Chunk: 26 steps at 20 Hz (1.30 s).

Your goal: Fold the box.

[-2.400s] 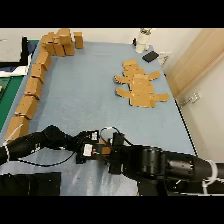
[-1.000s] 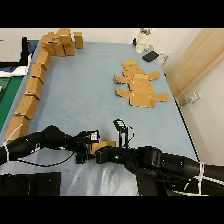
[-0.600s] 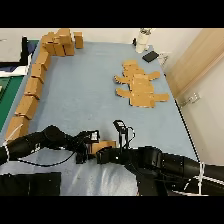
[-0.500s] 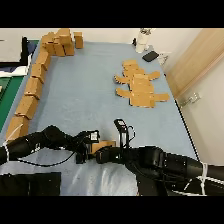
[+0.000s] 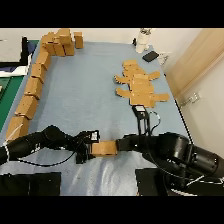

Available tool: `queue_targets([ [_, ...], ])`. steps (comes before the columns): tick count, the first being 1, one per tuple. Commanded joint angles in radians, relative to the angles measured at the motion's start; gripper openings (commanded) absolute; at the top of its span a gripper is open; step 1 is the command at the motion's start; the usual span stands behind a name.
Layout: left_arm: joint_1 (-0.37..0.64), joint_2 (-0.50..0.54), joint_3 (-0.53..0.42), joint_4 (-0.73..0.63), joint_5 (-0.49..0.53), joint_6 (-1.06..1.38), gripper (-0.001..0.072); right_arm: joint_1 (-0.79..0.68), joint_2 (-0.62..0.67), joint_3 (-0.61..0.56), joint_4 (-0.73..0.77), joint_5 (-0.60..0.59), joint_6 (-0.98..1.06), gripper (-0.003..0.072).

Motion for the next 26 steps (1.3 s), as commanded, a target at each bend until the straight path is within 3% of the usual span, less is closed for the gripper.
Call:
queue_targets([
  [1,0.001,0.0,0.001,0.0,0.014,0.0,0.0517,-0.055,0.02,0.029,-0.089,-0.144,0.037,0.0004],
  [9,0.002,0.001,0.013,-0.012,0.025,-0.113,0.0518,-0.159,0.02,0.029,-0.114,-0.144,0.049,0.0005],
  [11,0.003,0.001,0.035,-0.01,0.117,-0.254,0.0518,-0.178,0.019,0.029,-0.129,-0.143,0.049,0.0005],
  [15,0.018,0.0,0.081,-0.01,0.405,-0.452,0.0518,-0.194,0.004,0.029,-0.151,-0.143,0.048,0.0005],
  [20,0.227,-0.059,0.181,-0.012,0.445,-0.517,0.0518,-0.195,-0.066,0.029,-0.174,-0.124,0.044,0.0005],
  [26,0.52,-0.284,0.404,-0.011,0.313,-0.646,0.0519,-0.202,-0.17,0.029,-0.174,-0.051,0.029,0.0005],
])
